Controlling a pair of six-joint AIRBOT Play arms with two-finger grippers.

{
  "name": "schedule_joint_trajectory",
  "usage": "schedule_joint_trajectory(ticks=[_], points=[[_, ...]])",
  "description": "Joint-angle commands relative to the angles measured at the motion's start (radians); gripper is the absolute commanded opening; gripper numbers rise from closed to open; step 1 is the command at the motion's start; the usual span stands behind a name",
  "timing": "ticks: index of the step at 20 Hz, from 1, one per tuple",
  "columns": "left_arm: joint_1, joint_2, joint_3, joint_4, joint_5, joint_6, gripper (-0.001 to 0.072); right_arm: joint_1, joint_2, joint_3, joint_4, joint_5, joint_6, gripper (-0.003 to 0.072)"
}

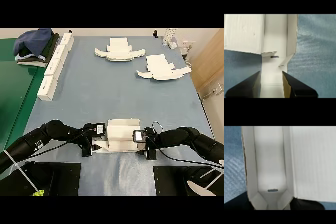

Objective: Fold the box.

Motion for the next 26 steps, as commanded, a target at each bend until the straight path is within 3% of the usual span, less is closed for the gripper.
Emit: schedule_joint_trajectory(ticks=[1,3,8,9,10,18,19,20,21,26], points=[[-0.004,0.018,-0.004,-0.01,-0.042,-0.014,0.0418,0.0,0.0,0.0,0.0,0.0,0.001,0.045],[-0.05,0.011,-0.004,-0.055,-0.005,-0.007,0.0233,0.0,0.0,0.0,0.0,0.0,0.0,0.045],[-0.122,-0.086,0.0,-0.177,0.106,-0.006,0.0232,0.0,0.0,0.0,0.0,0.0,0.0,0.045],[-0.133,-0.103,0.005,-0.187,0.132,-0.006,0.0193,0.0,0.0,0.0,0.0,0.0,0.0,0.045],[-0.14,-0.113,0.008,-0.192,0.156,-0.006,0.0103,0.0,0.0,0.0,0.0,0.0,0.0,0.045],[-0.158,-0.15,0.023,-0.219,0.182,0.005,0.0106,0.0,0.0,0.0,0.0,0.0,0.0,0.045],[-0.161,-0.15,0.023,-0.232,0.182,0.025,0.0116,0.0,0.0,0.0,0.0,0.0,0.0,0.045],[-0.161,-0.15,0.023,-0.259,0.182,0.045,0.0239,0.0,0.0,0.0,0.0,0.0,0.0,0.045],[-0.161,-0.15,0.023,-0.287,0.184,0.046,0.0422,0.0,0.0,0.0,0.0,0.0,0.0,0.045],[-0.161,-0.15,0.022,-0.295,0.184,0.045,0.0442,0.0,0.0,0.0,0.0,0.0,0.0,0.045]])
